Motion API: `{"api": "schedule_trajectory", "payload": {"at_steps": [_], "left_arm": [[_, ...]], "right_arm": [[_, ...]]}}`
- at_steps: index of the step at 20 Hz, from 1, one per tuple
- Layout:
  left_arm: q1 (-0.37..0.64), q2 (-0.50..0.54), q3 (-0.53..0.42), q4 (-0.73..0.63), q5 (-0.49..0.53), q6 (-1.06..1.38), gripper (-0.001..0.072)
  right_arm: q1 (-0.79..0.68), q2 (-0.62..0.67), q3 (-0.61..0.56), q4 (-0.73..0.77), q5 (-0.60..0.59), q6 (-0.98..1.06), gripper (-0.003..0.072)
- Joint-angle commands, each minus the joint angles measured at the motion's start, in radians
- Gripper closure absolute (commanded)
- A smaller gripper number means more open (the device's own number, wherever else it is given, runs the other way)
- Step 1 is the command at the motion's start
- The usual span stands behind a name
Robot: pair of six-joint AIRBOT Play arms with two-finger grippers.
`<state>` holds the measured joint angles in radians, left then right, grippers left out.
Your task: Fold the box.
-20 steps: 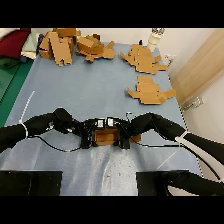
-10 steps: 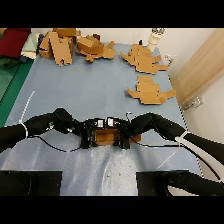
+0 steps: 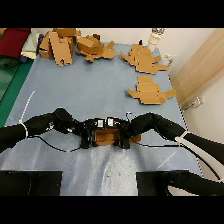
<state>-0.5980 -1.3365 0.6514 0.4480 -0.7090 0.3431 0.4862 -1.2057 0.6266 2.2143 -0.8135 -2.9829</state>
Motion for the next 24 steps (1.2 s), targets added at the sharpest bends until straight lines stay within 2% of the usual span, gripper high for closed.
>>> {"api": "schedule_trajectory", "payload": {"at_steps": [1,6,8,9,24], "left_arm": [[-0.001,0.000,0.000,0.000,0.000,0.000,0.0014],[-0.001,0.000,0.000,0.000,0.002,0.000,0.0017],[-0.001,0.000,0.000,0.001,0.001,0.000,0.0314],[-0.001,0.000,0.000,0.001,0.001,0.000,0.0357],[-0.001,0.000,0.000,0.000,0.001,0.000,0.0357]], "right_arm": [[0.000,0.000,0.000,0.000,0.000,0.000,0.0092],[0.000,0.000,0.000,0.000,0.000,0.000,0.0092],[0.000,0.000,0.000,0.000,0.000,0.000,0.0092],[0.000,0.000,0.000,0.000,0.000,0.000,0.0092],[0.000,0.000,0.000,0.007,0.000,0.001,0.0092]]}}
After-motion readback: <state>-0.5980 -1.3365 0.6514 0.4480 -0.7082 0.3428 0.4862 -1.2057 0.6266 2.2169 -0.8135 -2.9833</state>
